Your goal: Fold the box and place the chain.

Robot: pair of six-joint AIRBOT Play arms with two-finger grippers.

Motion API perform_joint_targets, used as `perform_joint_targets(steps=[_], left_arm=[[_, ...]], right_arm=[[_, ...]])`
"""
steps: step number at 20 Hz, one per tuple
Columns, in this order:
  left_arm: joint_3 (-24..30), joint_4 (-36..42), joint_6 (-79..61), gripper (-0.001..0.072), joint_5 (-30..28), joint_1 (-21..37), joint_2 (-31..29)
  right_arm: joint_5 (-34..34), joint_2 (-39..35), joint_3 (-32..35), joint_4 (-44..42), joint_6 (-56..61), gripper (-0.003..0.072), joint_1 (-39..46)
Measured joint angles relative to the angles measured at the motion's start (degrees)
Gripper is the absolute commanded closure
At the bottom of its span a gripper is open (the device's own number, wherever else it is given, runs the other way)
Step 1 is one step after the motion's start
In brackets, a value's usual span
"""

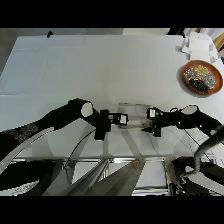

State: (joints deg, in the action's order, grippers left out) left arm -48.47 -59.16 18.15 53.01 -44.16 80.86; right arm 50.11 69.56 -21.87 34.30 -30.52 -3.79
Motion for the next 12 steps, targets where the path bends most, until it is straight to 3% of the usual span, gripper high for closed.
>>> perform_joint_targets(steps=[1, 4, 12], left_arm=[[0.02, -0.42, 0.04, 0.0528, 0.04, 0.44, 0.00], [0.02, -0.83, 0.02, 0.0417, -1.62, 1.31, 0.00], [0.02, 2.45, -0.17, 0.0414, -11.15, 1.66, 0.02]], right_arm=[[0.00, 0.00, 0.00, 0.00, 0.00, 0.0392, 0.00], [0.00, 0.00, 0.00, 0.00, 0.00, 0.0392, 0.00], [0.00, 0.00, 0.00, 0.00, 0.02, 0.0392, 0.00]])
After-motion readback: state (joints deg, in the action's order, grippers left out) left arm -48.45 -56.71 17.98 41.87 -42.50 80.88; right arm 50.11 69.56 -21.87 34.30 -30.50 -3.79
